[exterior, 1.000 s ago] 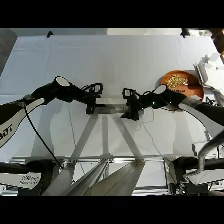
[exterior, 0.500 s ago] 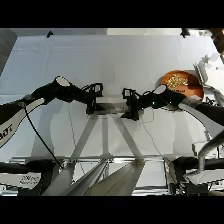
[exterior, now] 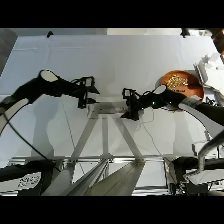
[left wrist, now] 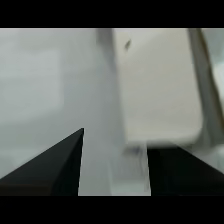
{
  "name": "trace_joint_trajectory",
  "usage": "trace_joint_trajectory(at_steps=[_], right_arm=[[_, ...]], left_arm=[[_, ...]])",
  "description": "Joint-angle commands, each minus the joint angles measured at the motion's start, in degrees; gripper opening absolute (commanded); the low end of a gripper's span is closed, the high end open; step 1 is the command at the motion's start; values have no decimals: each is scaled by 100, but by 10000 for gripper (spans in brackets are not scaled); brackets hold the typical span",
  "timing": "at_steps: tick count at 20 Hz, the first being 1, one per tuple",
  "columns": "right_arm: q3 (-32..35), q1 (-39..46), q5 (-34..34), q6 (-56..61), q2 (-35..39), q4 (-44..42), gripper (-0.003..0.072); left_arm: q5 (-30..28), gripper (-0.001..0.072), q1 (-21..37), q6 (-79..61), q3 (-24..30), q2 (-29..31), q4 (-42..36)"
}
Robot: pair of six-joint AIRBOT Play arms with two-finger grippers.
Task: Fold the box and place the chain.
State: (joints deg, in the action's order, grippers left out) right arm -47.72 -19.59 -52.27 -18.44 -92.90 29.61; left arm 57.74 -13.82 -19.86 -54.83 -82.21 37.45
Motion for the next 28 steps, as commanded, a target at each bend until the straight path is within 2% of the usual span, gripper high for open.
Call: trace_joint_trajectory(at_steps=[1,2,3,4,8,10,12,13,17,19,22,26,28], right_arm=[[2,2,0,-2,4,-2,518],[2,2,0,0,4,-2,518],[2,2,0,0,4,-2,518],[2,2,0,0,4,-4,518],[2,2,0,0,4,-4,518],[2,2,0,0,4,-2,518],[2,2,0,0,4,-2,518],[2,2,0,0,4,-2,518],[2,2,0,0,4,-2,518],[2,2,0,0,4,-2,518],[2,2,0,0,4,-2,518],[2,2,0,-2,4,-2,518],[2,2,0,-2,4,-2,518]], left_arm=[[-9,440,216,702,-2,651,997],[17,410,210,1095,-2,846,1274],[127,253,192,1502,-2,1005,1412],[361,26,175,1864,-2,1141,1419],[1606,11,-219,2935,0,1147,1381],[1698,8,-570,3080,2,953,1335],[1246,8,-890,3077,0,713,1272],[785,8,-988,3080,2,603,1276],[-1069,9,-949,3379,0,431,1235],[-1626,9,-887,3580,0,407,1226],[-1958,9,-839,3694,0,166,1158],[-1928,9,-831,3692,0,-448,1082],[-1926,9,-826,3676,0,-557,1106]])
